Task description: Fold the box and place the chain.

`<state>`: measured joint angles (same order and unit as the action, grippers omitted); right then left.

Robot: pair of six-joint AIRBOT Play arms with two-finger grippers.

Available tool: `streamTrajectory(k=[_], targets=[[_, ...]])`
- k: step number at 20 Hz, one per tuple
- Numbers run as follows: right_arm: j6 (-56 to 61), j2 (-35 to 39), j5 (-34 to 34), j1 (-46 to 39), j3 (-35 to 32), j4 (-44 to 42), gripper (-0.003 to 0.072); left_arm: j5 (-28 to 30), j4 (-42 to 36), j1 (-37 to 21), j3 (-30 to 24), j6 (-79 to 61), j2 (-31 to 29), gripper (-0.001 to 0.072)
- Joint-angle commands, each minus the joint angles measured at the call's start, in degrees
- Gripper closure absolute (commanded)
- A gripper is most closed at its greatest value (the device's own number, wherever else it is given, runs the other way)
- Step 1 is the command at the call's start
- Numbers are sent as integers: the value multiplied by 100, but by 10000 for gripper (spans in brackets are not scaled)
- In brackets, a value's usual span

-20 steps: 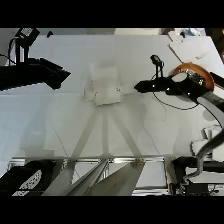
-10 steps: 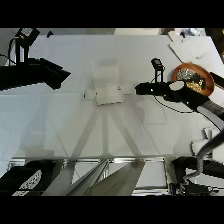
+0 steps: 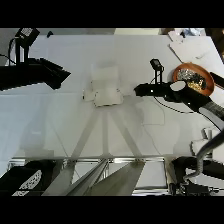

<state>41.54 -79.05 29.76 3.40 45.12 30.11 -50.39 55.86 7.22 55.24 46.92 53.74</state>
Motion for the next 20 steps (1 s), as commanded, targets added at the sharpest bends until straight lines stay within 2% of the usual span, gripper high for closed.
streamTrajectory(k=[1, 5, 8, 10, 11, 13, 14, 16, 17, 19, 20], targets=[[0, 7, 24, 4, 0, 2, 678, 2, -37, 2, 0, 2, 2, 310], [-2, 7, 24, 4, 0, 2, 678, -2, -973, 2, 0, 538, 2, 311], [0, 7, 24, 4, 0, 2, 678, 28, -994, 0, 0, 608, 13, 334], [0, 7, 24, 4, 0, 2, 678, 72, -966, -28, 0, 817, 44, 660], [-2, 7, 24, 4, 0, 2, 678, 83, -938, -44, 0, 815, 76, 656], [-2, 7, 22, 4, 0, 2, 678, 247, -859, -52, 2, 817, 289, 471], [-2, 7, 22, 4, 0, 2, 678, 267, -861, -55, 28, 817, 479, 470], [-2, 7, 24, 4, 0, 2, 678, -76, -859, -52, 317, 822, 1071, 445], [0, 7, 24, 4, 0, 2, 678, -385, -857, -52, 590, 872, 1467, 345], [-2, 7, 24, 4, 0, 2, 678, -885, -866, -52, 1266, 881, 2267, 47], [0, 7, 24, 4, 0, 2, 678, -1027, -857, -50, 1600, 850, 2632, 14]])
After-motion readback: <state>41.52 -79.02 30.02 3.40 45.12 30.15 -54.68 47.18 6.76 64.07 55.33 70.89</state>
